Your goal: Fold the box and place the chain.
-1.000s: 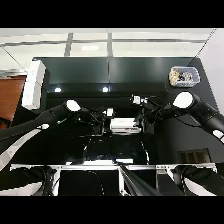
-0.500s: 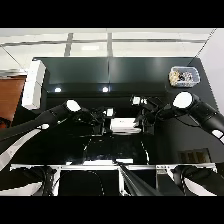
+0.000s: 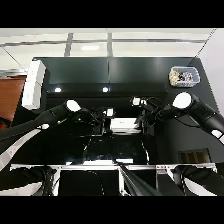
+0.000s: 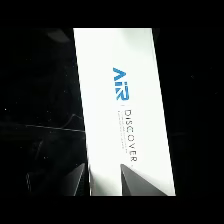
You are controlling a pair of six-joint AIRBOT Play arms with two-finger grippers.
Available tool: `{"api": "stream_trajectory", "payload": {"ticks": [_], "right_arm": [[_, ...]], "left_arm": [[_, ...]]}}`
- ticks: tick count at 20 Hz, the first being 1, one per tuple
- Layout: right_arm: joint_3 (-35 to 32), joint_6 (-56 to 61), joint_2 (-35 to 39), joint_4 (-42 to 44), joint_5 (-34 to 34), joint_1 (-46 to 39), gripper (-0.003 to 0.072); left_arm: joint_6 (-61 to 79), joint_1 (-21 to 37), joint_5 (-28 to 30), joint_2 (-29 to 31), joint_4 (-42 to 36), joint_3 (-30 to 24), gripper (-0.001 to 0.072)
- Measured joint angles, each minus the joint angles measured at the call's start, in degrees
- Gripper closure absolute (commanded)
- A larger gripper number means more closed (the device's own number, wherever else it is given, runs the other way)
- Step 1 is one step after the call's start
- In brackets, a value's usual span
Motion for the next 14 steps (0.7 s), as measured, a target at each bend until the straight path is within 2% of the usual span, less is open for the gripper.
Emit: {"api": "stream_trajectory", "payload": {"ticks": [4,5,8,9,10,14], "right_arm": [[-0.66,0.31,0.26,0.07,-0.09,0.0,0.0414],[-0.35,1.05,0.61,-0.11,0.28,0.0,0.0447],[1.14,6.71,2.45,0.48,0.55,-0.7,0.0449],[1.44,10.38,2.99,0.7,1.09,-1.31,0.0473],[1.51,14.34,3.3,0.83,1.57,-1.84,0.0673],[-1.29,27.96,3.85,4.28,3.15,-3.26,0.0682]], "left_arm": [[0.04,0.0,0.0,0.0,0.02,0.0,0.0291],[0.0,0.0,0.0,0.0,0.0,0.0,0.0291],[-0.02,0.0,0.0,0.0,0.0,0.0,0.0291],[0.0,0.0,0.0,0.0,0.0,0.0,0.0291],[-0.02,0.0,0.0,0.0,0.0,0.0,0.0291],[0.0,0.0,0.0,0.0,0.0,0.0,0.0291]]}}
